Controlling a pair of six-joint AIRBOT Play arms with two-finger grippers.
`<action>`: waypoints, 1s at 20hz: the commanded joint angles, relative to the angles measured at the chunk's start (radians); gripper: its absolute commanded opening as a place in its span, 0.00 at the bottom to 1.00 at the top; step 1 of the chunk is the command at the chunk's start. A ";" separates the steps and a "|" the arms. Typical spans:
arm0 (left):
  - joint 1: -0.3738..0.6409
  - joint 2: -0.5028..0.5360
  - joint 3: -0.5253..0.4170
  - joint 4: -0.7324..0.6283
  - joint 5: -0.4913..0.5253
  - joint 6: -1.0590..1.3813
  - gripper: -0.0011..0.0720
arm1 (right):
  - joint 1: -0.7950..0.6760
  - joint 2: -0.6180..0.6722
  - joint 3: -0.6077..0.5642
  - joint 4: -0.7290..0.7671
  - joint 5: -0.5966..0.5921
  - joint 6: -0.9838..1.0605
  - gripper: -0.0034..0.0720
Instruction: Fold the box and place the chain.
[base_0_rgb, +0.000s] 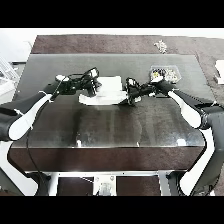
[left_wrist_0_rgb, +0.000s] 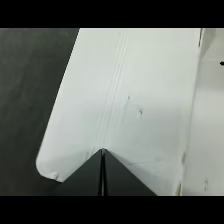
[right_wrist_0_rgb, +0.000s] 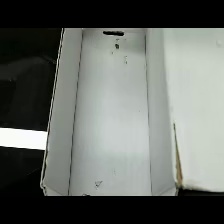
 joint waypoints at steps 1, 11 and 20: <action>0.001 0.030 0.037 0.000 -0.037 0.011 0.04 | 0.000 0.000 0.000 0.000 0.001 0.000 0.83; 0.184 0.164 0.036 0.253 -0.470 -0.331 0.99 | 0.000 0.000 0.000 0.000 0.001 0.000 0.83; 0.177 0.121 0.019 0.375 -0.452 -0.373 0.99 | 0.000 0.000 0.000 0.000 0.001 0.000 0.83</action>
